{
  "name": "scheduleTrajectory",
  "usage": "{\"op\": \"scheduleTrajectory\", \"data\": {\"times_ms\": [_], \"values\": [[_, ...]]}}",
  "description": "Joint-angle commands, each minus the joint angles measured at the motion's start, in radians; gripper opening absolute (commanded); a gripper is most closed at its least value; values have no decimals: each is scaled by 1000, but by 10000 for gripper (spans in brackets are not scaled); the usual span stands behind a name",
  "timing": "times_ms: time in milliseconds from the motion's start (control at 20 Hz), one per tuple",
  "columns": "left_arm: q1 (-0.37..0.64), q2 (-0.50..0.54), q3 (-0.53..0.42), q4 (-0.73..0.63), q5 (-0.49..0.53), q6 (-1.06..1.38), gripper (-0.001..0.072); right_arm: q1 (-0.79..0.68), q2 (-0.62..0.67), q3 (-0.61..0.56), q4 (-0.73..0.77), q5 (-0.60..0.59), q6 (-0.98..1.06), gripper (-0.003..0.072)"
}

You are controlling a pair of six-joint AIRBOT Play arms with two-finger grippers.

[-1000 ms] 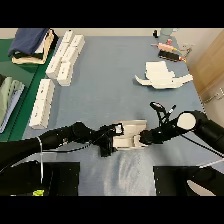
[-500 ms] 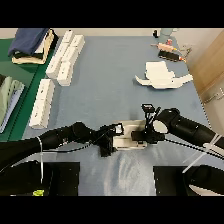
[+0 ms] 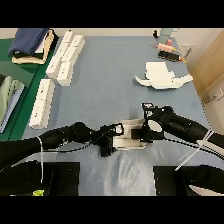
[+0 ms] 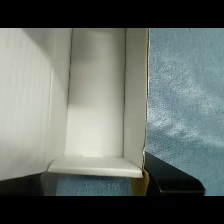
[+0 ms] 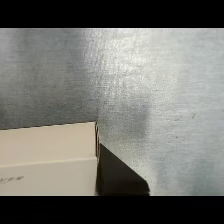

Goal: Fold the box.

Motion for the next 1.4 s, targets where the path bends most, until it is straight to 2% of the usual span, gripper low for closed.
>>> {"op": "scheduleTrajectory", "data": {"times_ms": [0,100,150,200,400,450,500,600,800,850,900,950,1000,1050,1150,1200,1350], "values": [[0,0,1,0,0,0,424,1,-3,2,0,10,12,1],[0,0,1,0,0,0,424,1,-2,3,6,10,8,16],[0,0,1,-1,0,0,424,1,-1,7,18,10,2,172],[0,0,1,0,0,0,424,1,3,11,35,10,-13,289],[0,0,1,0,0,0,424,1,46,17,43,19,-18,305],[0,0,1,0,0,0,424,0,58,16,43,28,-18,338],[0,0,1,0,0,0,424,-1,66,17,43,29,-18,478],[0,0,1,0,0,0,424,-1,74,16,43,32,-18,505],[0,0,1,0,0,0,424,-1,48,13,40,31,-18,502],[0,0,1,0,0,0,424,0,29,13,42,29,-18,481],[0,0,1,0,0,0,424,1,10,13,42,22,-18,374],[0,0,1,0,0,0,424,1,-11,13,42,19,-18,334],[0,0,1,-1,0,0,424,1,-27,13,42,19,-18,325],[0,0,1,0,0,0,424,1,-39,13,42,20,-18,227],[0,0,1,0,0,0,424,1,-49,13,40,20,-19,141],[0,0,1,0,0,0,424,1,-48,13,41,21,-24,11],[0,0,1,0,0,0,424,1,-48,13,43,32,-54,1]]}}
